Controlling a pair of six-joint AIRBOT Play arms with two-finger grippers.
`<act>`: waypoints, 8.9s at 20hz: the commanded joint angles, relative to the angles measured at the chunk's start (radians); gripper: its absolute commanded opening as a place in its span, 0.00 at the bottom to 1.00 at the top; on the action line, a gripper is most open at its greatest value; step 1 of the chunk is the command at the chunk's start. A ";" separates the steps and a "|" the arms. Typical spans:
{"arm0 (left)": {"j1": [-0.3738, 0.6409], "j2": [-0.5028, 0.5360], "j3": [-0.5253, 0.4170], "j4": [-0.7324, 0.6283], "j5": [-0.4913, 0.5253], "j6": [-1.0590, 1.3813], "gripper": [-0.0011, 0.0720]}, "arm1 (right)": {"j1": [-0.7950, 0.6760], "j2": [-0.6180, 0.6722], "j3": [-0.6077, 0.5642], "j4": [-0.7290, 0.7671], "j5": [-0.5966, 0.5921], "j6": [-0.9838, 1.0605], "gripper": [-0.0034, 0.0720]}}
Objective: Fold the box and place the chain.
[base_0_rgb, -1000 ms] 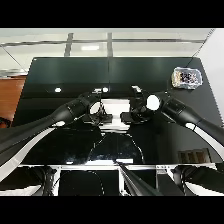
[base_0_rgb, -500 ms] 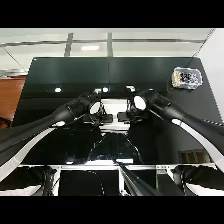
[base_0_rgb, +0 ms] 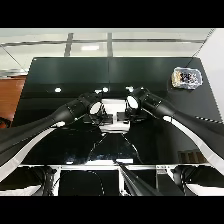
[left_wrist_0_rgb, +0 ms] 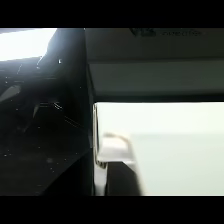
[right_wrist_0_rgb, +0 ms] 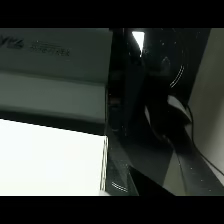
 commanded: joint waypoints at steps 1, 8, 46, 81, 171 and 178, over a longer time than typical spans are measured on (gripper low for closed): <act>0.000 0.000 0.001 0.001 0.000 0.000 0.05 | 0.001 -0.006 0.003 0.016 -0.003 0.013 0.28; 0.000 0.000 0.001 0.001 0.000 0.000 0.05 | -0.002 -0.007 0.003 0.029 -0.007 0.013 0.06; 0.010 0.000 0.001 0.005 -0.001 0.000 0.05 | -0.800 0.236 0.052 -0.226 -0.275 -0.216 0.98; 0.010 0.000 0.001 0.004 -0.011 0.000 0.05 | -0.910 -0.425 0.602 0.116 -0.158 0.201 0.75; 0.010 0.000 0.001 0.004 -0.011 0.000 0.05 | -0.544 0.534 -0.348 0.537 -0.043 -1.000 0.54; 0.010 0.000 0.001 0.004 -0.011 0.000 0.05 | -0.337 0.551 -0.612 0.557 -0.394 -1.829 0.98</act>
